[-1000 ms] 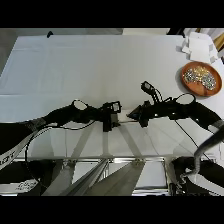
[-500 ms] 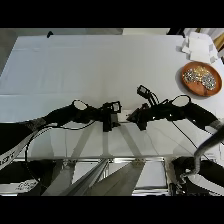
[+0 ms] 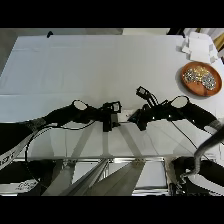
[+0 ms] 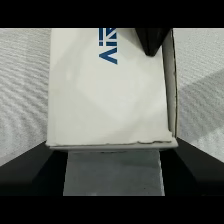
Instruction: Fold the box and place the chain.
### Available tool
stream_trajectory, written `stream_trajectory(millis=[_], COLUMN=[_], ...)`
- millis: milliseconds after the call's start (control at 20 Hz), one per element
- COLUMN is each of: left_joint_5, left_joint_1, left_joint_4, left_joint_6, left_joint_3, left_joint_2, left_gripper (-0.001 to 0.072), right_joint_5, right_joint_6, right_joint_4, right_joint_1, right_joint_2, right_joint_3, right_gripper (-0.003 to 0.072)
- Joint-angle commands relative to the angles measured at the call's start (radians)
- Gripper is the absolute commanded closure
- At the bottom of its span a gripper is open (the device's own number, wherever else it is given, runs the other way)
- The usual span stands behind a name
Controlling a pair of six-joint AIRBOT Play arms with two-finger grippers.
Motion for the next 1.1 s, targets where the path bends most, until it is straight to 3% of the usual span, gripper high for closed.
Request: stream_trajectory(millis=[0, 250, 350, 450, 550, 650, 750, 850, 1050], left_joint_5=[-0.001, -0.001, -0.001, -0.001, -0.001, -0.001, -0.001, -0.001, -0.001], left_joint_1=[0.001, 0.001, 0.001, 0.001, 0.001, 0.001, 0.001, 0.001, 0.001], left_joint_4=[0.0, 0.0, 0.0, 0.0, 0.0, 0.0, 0.0, 0.0, 0.0], left_joint_6=[0.0, 0.0, 0.0, 0.0, 0.0, 0.0, 0.0, 0.0, 0.0], left_joint_3=[0.001, 0.001, 0.001, 0.001, 0.001, 0.001, 0.001, 0.001, 0.001], left_joint_2=[0.001, 0.001, 0.001, 0.001, 0.001, 0.001, 0.001, 0.001, 0.001], left_gripper=[0.0457, 0.0457, 0.0457, 0.0457, 0.0457, 0.0457, 0.0457, 0.0457, 0.0457], right_joint_5=[-0.022, -0.012, -0.008, -0.002, 0.055, 0.188, 0.394, 0.496, 0.432], right_joint_6=[-0.006, -0.018, 0.072, 0.315, 0.587, 0.834, 0.949, 0.946, 0.942], right_joint_4=[0.018, 0.029, -0.013, -0.191, -0.48, -0.776, -0.92, -0.918, -0.889], right_joint_1=[0.001, 0.0, 0.0, 0.0, 0.0, 0.0, 0.0, 0.0, -0.076], right_joint_2=[0.001, 0.116, 0.184, 0.261, 0.332, 0.381, 0.396, 0.392, 0.279], right_joint_3=[0.0, 0.01, 0.043, 0.115, 0.214, 0.309, 0.377, 0.381, 0.364], right_gripper=[0.0678, 0.0677, 0.0677, 0.0678, 0.0678, 0.0681, 0.0681, 0.0681, 0.0682])
